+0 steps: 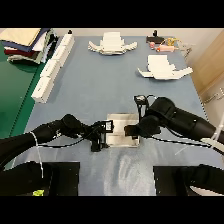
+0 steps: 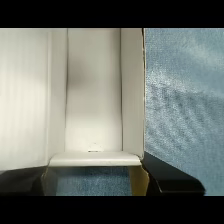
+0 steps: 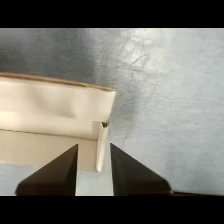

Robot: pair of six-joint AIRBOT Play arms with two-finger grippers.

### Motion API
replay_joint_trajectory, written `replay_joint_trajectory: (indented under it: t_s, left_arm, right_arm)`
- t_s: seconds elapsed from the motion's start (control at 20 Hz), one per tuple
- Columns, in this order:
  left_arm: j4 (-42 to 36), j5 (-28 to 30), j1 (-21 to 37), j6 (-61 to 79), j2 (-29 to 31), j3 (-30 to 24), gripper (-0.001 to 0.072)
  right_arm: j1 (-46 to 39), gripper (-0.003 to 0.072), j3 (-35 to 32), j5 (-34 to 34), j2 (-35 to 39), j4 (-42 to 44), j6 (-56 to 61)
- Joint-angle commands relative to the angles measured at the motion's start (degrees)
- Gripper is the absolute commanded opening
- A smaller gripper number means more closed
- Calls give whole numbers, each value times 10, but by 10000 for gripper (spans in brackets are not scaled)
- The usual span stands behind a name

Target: Fold the box.

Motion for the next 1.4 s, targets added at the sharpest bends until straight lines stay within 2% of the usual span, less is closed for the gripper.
replay_joint_trajectory:
  t_s: [0.0, 0.1, 0.2, 0.3, 0.4, 0.55, 0.7, 0.85, 1.05, 1.2, 1.35]
  left_arm:
    - [0, 0, 0, 0, 0, 0, 525]
    - [0, 0, 0, 0, 0, 0, 525]
    - [0, 0, 0, 0, 0, 0, 525]
    - [0, 0, 0, 0, 0, 0, 525]
    - [0, 0, 0, 0, 0, 0, 525]
    - [0, 0, 0, 0, 0, 0, 525]
    - [0, 0, 0, 0, 0, 0, 525]
    - [0, 0, 0, 0, 0, 0, 525]
    - [0, 0, 0, 0, 0, 0, 525]
    - [0, 0, 0, 0, 0, 0, 525]
    - [0, 0, 0, 0, 0, 0, 525]
  right_arm:
    - [-29, 272, 8, -35, 50, -2, -26]
    - [-64, 89, 8, -57, 66, -2, -60]
    - [-109, 9, 8, -62, 67, 6, -101]
    - [-167, 2, 8, -55, 61, 38, -154]
    - [-238, 2, 8, -40, 41, 105, -231]
    - [-345, 2, 8, -28, -21, 249, -361]
    - [-412, 2, 9, -17, -95, 388, -479]
    - [-428, 2, 18, -24, -157, 475, -570]
    - [-428, 2, 54, -109, -229, 594, -680]
    - [-417, 2, 76, -171, -236, 610, -712]
    - [-386, 3, 79, -198, -222, 597, -740]
